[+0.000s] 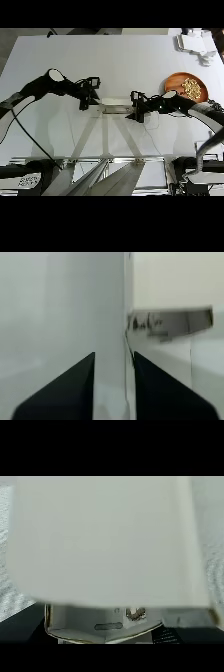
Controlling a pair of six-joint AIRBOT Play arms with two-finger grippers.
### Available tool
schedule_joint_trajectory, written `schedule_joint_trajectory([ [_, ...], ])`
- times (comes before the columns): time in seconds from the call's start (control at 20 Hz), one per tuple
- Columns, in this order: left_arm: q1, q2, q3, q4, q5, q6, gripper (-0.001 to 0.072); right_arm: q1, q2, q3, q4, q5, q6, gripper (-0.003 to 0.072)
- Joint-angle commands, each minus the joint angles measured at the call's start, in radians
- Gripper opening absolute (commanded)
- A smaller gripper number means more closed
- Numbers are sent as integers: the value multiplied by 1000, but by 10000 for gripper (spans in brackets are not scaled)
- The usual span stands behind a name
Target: Fold the box and place the chain.
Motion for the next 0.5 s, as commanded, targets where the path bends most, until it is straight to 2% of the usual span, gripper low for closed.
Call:
schedule_joint_trajectory([
  [0.0, 23, 66, 0, 150, -48, -166, 14, 1, 0, 0, 0, 1, 0, 386],
  [0.15, -7, 60, 0, 7, -241, -171, 14, 1, 0, 0, 0, 1, 0, 386],
  [0.2, -20, 57, 0, -60, -270, -172, 10, 1, 0, 0, 0, 1, 0, 386],
  [0.3, -43, 54, 0, -186, -248, -171, 10, 1, 0, 0, 0, 1, 0, 386],
  [0.45, -65, 51, 0, -276, -94, -172, 10, 1, 0, 0, 0, 1, 0, 386],
])
